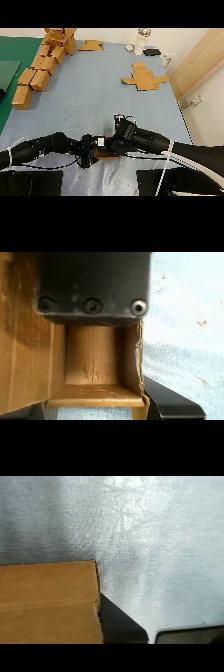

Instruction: Fold the box.

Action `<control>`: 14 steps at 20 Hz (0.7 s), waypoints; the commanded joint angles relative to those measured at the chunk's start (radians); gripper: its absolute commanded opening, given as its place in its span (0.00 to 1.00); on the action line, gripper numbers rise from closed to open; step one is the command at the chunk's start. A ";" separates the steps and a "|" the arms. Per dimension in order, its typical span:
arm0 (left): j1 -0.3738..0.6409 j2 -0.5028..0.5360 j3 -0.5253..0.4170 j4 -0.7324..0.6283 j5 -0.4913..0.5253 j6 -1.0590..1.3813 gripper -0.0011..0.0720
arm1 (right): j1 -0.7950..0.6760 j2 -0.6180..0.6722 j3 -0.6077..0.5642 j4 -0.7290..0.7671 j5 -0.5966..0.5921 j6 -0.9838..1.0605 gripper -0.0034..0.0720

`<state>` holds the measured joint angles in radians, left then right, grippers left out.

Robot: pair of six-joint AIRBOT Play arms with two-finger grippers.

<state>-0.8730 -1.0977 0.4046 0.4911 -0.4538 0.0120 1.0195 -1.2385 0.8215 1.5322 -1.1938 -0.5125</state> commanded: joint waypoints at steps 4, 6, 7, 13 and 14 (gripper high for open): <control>0.000 0.000 0.000 -0.002 0.000 -0.001 0.67 | 0.003 -0.006 0.002 0.000 -0.007 -0.005 0.29; 0.000 0.000 0.000 -0.002 0.000 -0.001 0.67 | 0.002 0.006 0.012 0.002 -0.051 -0.021 0.59; 0.000 0.000 0.000 -0.002 0.000 -0.001 0.67 | 0.002 0.016 0.019 0.002 -0.072 -0.020 0.59; 0.000 0.000 0.000 -0.002 0.000 -0.001 0.67 | 0.002 0.115 0.041 0.011 -0.082 -0.019 0.59; 0.000 0.000 0.000 -0.002 0.000 -0.001 0.67 | 0.002 0.135 0.041 0.011 -0.095 -0.019 0.59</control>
